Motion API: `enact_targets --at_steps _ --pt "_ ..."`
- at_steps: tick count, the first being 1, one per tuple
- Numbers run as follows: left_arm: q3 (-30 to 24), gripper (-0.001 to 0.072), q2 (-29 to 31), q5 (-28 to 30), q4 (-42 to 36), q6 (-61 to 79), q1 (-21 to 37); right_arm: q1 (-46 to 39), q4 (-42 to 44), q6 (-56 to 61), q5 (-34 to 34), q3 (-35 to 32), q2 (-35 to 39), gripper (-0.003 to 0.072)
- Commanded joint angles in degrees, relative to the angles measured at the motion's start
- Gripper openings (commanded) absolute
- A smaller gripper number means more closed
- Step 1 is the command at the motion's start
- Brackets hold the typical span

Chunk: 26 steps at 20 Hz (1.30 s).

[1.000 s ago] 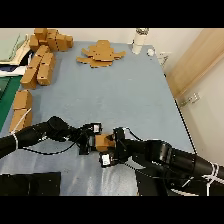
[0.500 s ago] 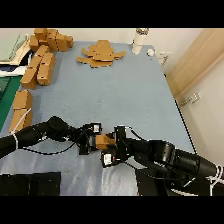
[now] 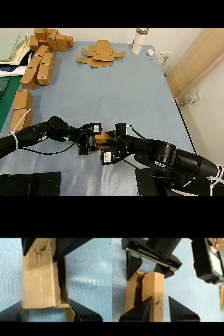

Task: Fold the box.

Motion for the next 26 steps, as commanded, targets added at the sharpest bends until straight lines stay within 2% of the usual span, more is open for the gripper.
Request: enact_targets --at_steps 1,3,6,8,11,13,18,26 --pt "0.04 0.0514 0.0 -0.02 0.02 0.04 -0.02 0.02 0.83 0.48 -0.04 0.11 0.04 0.0319" --pt "0.04 0.0515 0.0 -0.02 0.02 0.04 -0.02 0.02 2.75 0.44 -0.5 0.11 0.04 0.0319" --pt "0.04 0.0514 0.0 -0.02 0.02 0.04 -0.02 0.02 4.24 0.44 -1.01 0.11 -0.35 0.026" --pt "0.04 0.0514 0.0 -0.02 0.02 0.04 -0.02 0.02 5.35 0.42 -1.38 0.11 -0.68 0.0119" --pt "0.04 0.0514 0.0 -0.02 0.02 0.04 -0.02 0.02 6.12 0.26 -1.57 0.11 -0.68 0.0119" --pt "0.04 0.0515 0.0 -0.02 0.02 0.04 0.0 0.02 6.19 0.26 -1.92 0.09 -0.68 0.0069" --pt "0.04 0.0514 0.0 -0.02 0.02 0.04 -0.02 0.04 6.75 0.26 -2.21 0.07 -0.68 0.0037" --pt "0.04 0.0514 0.0 -0.02 0.02 0.04 -0.02 2.89 9.62 0.28 -4.15 0.04 -0.7 0.0037"
